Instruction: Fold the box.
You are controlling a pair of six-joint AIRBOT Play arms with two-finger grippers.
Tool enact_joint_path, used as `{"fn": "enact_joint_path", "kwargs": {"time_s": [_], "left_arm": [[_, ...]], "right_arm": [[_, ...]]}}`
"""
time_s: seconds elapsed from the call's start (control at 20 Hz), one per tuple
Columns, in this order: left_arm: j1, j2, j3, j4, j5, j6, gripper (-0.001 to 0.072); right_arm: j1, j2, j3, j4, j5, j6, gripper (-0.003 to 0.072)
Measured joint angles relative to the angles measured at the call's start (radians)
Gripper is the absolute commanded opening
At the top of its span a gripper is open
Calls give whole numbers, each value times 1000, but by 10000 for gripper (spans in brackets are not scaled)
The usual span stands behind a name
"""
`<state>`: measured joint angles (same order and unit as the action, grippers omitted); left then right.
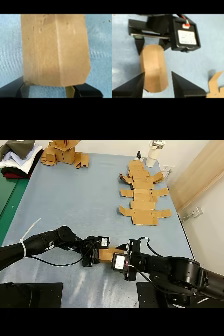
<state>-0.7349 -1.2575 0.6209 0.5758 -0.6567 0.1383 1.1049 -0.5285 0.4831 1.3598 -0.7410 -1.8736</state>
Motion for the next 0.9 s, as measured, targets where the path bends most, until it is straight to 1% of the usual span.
{"fn": "enact_joint_path", "kwargs": {"time_s": [0.25, 0.45, 0.5, 0.6, 0.7, 0.9], "left_arm": [[0, 0, 0, 0, 0, 0, 292], [0, 0, 0, 0, 0, 0, 293], [0, 0, 0, 0, 0, 0, 292], [0, 0, 0, 0, 0, 0, 293], [0, 0, 0, 0, 0, 0, 293], [0, 0, 0, 0, 0, -1, 292]], "right_arm": [[-22, -68, 0, -34, 48, 16, 504], [-25, -112, 0, -19, 76, -13, 497], [-26, -123, 0, -11, 79, -23, 439], [-26, -145, 0, -2, 83, -43, 437], [-26, -166, 0, 2, 87, -63, 410], [-26, -191, 0, -2, 89, -78, 407]]}}
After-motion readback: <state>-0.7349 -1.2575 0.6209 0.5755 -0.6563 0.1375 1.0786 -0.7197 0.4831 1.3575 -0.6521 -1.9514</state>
